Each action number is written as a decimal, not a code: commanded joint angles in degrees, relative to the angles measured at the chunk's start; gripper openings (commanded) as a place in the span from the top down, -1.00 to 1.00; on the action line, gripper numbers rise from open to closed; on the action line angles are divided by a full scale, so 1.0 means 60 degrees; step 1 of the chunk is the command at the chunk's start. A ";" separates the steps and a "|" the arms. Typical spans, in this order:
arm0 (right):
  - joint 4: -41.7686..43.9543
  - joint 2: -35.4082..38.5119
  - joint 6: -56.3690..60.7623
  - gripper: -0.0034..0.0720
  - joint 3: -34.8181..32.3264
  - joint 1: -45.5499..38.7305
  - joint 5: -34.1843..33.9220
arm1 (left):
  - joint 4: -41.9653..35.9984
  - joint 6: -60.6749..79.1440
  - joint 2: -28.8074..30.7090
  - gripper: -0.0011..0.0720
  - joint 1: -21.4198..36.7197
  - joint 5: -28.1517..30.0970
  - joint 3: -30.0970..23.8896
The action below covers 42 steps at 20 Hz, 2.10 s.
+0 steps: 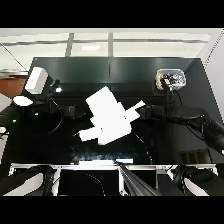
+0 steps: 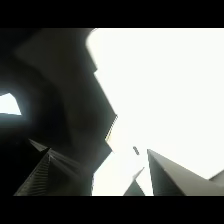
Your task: Fold the box and place the chain.
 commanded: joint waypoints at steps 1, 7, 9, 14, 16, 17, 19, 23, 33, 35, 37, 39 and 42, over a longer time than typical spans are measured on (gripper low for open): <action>-0.0004 0.0379 -0.0208 0.85 -0.0550 0.0149 0.0426 | -0.1264 0.1271 -0.1027 -0.97 0.0018 -0.0648 -0.0284; 0.0033 0.0382 -0.0018 0.85 -0.0550 0.0160 0.0423 | -0.4138 0.3880 -0.2922 -0.96 -0.0619 -0.0710 -0.0277; 0.0033 0.0386 0.0015 0.85 -0.0550 0.0160 0.0423 | -0.4918 0.4972 -0.3147 -0.92 -0.0827 -0.1122 -0.0248; 0.0029 0.0386 0.0058 0.85 -0.0550 0.0168 0.0415 | -0.3898 0.5938 -0.3180 -0.92 -0.1479 -0.1665 0.0138; 0.0029 0.0386 0.0076 0.85 -0.0550 0.0168 0.0408 | -0.3869 0.6648 -0.3187 -0.92 -0.1694 -0.2346 0.0259; 0.0025 0.0386 0.0076 0.85 -0.0550 0.0168 0.0390 | -0.3829 0.7027 -0.3195 -0.92 -0.1723 -0.2659 0.0310; 0.0025 0.0386 0.0073 0.85 -0.0550 0.0168 0.0317 | -0.3351 0.7140 -0.3202 -0.92 -0.1683 -0.2492 0.0459; 0.0018 0.0386 0.0073 0.85 -0.0550 0.0197 0.0200 | -0.2335 0.6805 -0.3475 -0.28 -0.1665 -0.2608 0.1147; -0.0382 0.0459 0.0076 -0.94 -0.0408 -0.0357 -0.0379 | -0.1209 0.6597 -0.3599 0.89 -0.1759 -0.2936 0.1672; -0.1526 0.0743 0.0080 -0.95 0.0149 -0.1344 -0.1144 | -0.0747 0.6601 -0.3435 0.90 -0.1763 -0.2765 0.1843; -0.2532 0.1107 0.0073 -0.95 0.0900 -0.2379 -0.1519 | -0.0463 0.6619 -0.3034 0.90 -0.1774 -0.2364 0.1891; -0.3158 0.1257 0.0069 -0.94 0.1501 -0.3162 -0.1585 | -0.0025 0.6947 -0.2350 0.90 -0.2000 -0.1770 0.1840; -0.3836 0.1257 0.0058 -0.94 0.1818 -0.3643 -0.1308 | 0.0313 0.7814 -0.0998 0.90 -0.2881 0.0291 0.1137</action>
